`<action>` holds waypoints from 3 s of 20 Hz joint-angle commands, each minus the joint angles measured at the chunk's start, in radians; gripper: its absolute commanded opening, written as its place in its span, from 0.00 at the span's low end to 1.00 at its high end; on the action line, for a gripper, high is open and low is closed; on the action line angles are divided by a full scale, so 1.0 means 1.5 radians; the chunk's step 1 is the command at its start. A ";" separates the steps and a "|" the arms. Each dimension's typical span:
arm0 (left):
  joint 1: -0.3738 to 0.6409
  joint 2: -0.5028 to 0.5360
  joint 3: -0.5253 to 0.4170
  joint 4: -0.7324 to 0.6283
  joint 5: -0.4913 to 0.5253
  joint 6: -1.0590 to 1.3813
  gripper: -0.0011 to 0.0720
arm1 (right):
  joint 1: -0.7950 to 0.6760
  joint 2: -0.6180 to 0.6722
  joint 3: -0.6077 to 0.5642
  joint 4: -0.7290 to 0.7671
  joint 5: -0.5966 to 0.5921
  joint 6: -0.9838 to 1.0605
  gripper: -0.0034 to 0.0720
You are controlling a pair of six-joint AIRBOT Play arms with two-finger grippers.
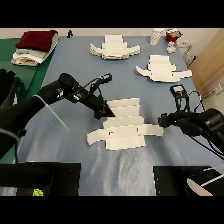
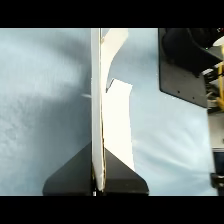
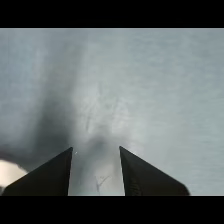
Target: Fold the box.
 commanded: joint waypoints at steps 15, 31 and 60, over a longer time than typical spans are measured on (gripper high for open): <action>-0.207 0.198 -0.264 0.004 0.433 0.168 0.03 | 0.000 0.000 0.015 -0.100 0.041 0.182 0.64; -0.202 0.153 -0.245 0.012 0.356 0.168 0.03 | 0.000 0.000 0.015 -0.068 0.039 0.187 0.64; -0.110 0.169 -0.225 -0.003 0.314 0.231 0.03 | 0.000 -0.036 0.015 -0.051 0.059 0.187 0.64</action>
